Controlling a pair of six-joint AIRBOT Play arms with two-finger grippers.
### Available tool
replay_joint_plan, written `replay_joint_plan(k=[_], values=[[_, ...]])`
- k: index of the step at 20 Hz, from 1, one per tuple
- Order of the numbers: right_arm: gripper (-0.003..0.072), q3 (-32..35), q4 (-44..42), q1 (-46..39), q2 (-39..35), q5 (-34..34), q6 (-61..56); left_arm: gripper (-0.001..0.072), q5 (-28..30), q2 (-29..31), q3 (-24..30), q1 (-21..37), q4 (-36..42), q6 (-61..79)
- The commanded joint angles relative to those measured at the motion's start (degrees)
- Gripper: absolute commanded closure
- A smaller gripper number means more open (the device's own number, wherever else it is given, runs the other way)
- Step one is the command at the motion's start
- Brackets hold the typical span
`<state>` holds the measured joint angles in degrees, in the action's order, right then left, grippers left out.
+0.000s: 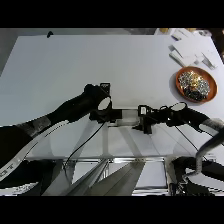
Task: Fold the box and place the chain.
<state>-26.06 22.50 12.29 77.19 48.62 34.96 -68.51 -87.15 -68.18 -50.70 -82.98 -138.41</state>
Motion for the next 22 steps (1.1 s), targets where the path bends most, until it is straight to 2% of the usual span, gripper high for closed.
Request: replay_joint_plan(k=[1, 9, 10, 11, 12, 13, 14, 18, 19, 20, 21, 22], values=[[0.0389, 0.0, 0.0, 0.0, 0.0, 0.0, 0.0, 0.0439, -0.4, -2.1, -0.9, -0.5, -1.3, -3.6], [0.0389, 0.0, 0.0, 0.0, 0.0, 0.0, 0.0, 0.0443, 1.1, -6.0, -0.9, -1.4, 0.1, -3.3], [0.0389, 0.0, 0.0, 0.0, 0.0, 0.0, 0.0, 0.0472, 1.3, -6.1, -0.9, -1.5, 0.0, -3.3], [0.0389, 0.0, 0.0, 0.0, 0.0, 0.0, 0.0, 0.0578, 1.4, -6.3, -0.9, -1.5, 0.0, -3.3], [0.0389, 0.0, 0.0, 0.0, 0.0, 0.0, 0.0, 0.0642, 1.4, -6.4, -0.9, -1.6, 0.0, -3.3], [0.0389, 0.0, 0.0, 0.0, 0.0, 0.0, 0.0, 0.0652, 1.4, -6.4, -0.9, -1.6, 0.1, -3.3], [0.0389, 0.0, 0.0, 0.0, 0.0, 0.0, 0.0, 0.0707, 1.4, -6.4, -0.9, -1.6, 0.0, -3.3], [0.0389, 0.0, 0.0, 0.0, 0.0, 0.0, 0.0, 0.0704, 1.4, -6.4, -0.9, -1.6, 0.0, -3.3], [0.0389, 0.0, 0.0, 0.0, 0.0, 0.0, 0.0, 0.0649, 1.4, -6.4, -0.9, -1.6, -0.2, -3.3], [0.0389, 0.0, 0.0, 0.0, 0.0, 0.0, 0.0, 0.0547, 1.4, -6.4, -0.9, -1.6, -0.2, -3.1], [0.0389, 0.0, 0.0, 0.0, 0.0, 0.0, 0.0, 0.0494, 1.4, -6.4, -0.9, -1.6, -0.3, -2.7], [0.0389, 0.0, 0.0, 0.0, 0.0, 0.0, 0.0, 0.0502, 1.4, -6.4, -0.9, -1.5, -0.2, -1.4]])
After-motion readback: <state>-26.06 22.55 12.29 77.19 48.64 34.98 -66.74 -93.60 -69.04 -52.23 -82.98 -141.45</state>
